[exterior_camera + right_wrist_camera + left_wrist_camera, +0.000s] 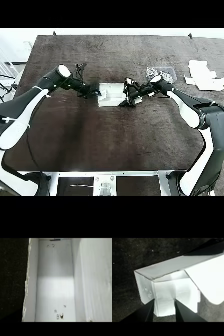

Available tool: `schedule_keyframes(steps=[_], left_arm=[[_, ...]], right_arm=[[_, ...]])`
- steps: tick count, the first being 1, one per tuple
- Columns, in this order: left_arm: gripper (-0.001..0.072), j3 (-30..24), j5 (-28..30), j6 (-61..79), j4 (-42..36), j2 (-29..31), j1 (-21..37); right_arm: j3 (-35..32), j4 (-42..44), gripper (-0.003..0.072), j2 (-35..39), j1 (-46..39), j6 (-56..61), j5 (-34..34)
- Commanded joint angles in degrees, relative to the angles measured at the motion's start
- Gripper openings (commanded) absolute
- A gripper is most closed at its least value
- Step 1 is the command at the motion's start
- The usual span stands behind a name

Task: Fold the box and place the chain.

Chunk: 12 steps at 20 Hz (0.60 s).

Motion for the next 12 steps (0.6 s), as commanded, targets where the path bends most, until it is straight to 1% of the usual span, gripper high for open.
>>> schedule_keyframes(steps=[1, 5, 9, 12], left_arm=[[0.032, 0.6, 1.0, -5.6, 4.9, 0.0, -1.5], [0.032, 1.0, 3.3, -9.6, 9.2, 0.0, -3.5], [0.0319, 2.9, 3.7, -13.6, 16.2, -0.2, -5.8], [0.032, 3.7, 3.5, -14.8, 18.1, -0.3, -6.4]], right_arm=[[0.0, 0.0, 0.0583, 0.0, 0.0, 0.0, 0.0], [0.0, 0.0, 0.0583, 0.0, 0.0, 0.0, 0.0], [0.0, 0.0, 0.0583, 0.0, 0.0, 0.0, 0.0], [0.0, 0.0, 0.0583, 0.0, 0.0, 0.0, 0.0]])
